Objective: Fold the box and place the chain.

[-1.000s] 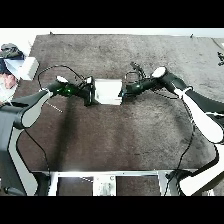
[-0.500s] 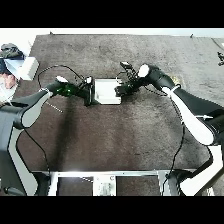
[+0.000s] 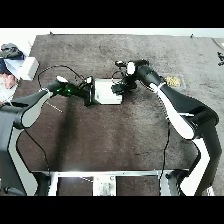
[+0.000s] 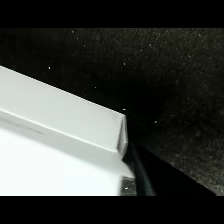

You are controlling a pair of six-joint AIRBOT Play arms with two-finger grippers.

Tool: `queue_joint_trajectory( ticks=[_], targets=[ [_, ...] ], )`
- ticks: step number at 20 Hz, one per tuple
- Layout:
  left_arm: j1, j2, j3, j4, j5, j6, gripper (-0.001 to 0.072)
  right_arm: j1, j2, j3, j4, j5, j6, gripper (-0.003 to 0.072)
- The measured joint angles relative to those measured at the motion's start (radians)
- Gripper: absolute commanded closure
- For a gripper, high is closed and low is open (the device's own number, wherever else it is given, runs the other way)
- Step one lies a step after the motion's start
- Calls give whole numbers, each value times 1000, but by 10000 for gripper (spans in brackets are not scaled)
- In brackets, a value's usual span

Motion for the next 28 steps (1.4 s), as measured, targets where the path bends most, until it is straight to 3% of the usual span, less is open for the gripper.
queue_joint_trajectory(
  ticks=[19, 20, 21, 25, 27, 28],
  targets=[
    [0, 0, 0, -2, 0, 0, 175, 33, -59, 23, -101, -7, 193, 263],
    [0, 0, 0, -2, 0, 0, 175, 35, -62, 23, -104, -7, 196, 280],
    [0, 0, 0, -2, 0, 0, 175, 37, -65, 23, -106, -7, 200, 361],
    [0, 0, 0, -2, 0, 0, 175, 41, -70, 23, -121, -7, 217, 387],
    [0, 0, 0, -2, 0, 0, 175, 42, -70, 23, -132, -6, 231, 507],
    [0, 0, 0, -2, 0, -1, 175, 43, -71, 23, -140, -4, 238, 509]
  ],
)
